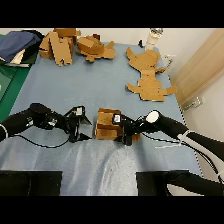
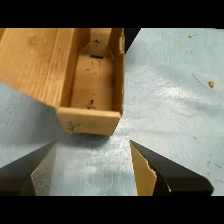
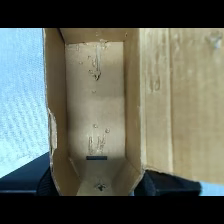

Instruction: Fold the box.

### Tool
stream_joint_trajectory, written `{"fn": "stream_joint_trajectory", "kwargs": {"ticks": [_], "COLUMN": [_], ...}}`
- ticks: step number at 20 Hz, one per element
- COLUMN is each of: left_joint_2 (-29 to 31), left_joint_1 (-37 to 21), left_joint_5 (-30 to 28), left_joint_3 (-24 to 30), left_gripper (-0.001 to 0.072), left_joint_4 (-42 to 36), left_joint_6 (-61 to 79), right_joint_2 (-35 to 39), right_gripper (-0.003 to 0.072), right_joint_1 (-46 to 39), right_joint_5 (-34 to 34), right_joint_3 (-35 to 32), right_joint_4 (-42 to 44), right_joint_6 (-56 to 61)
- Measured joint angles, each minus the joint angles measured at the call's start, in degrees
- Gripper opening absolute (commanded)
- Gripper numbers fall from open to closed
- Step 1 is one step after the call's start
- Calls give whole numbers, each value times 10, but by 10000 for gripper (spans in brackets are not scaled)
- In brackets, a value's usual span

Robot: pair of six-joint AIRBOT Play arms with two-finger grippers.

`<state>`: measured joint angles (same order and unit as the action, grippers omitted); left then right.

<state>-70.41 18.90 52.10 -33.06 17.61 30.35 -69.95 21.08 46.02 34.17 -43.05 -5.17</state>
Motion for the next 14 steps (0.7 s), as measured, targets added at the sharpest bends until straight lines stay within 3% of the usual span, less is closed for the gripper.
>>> {"fn": "stream_joint_trajectory", "kwargs": {"ticks": [6, 14], "left_joint_2": [-13, -23], "left_joint_1": [73, 73], "left_joint_5": [-97, -134], "left_joint_3": [0, 0], "left_gripper": [704, 704], "left_joint_4": [-9, -19], "left_joint_6": [-6, -49], "right_joint_2": [0, 0], "right_gripper": [543, 542], "right_joint_1": [0, 0], "right_joint_5": [0, -1], "right_joint_3": [0, 0], "right_joint_4": [0, 0], "right_joint_6": [1, 1]}}
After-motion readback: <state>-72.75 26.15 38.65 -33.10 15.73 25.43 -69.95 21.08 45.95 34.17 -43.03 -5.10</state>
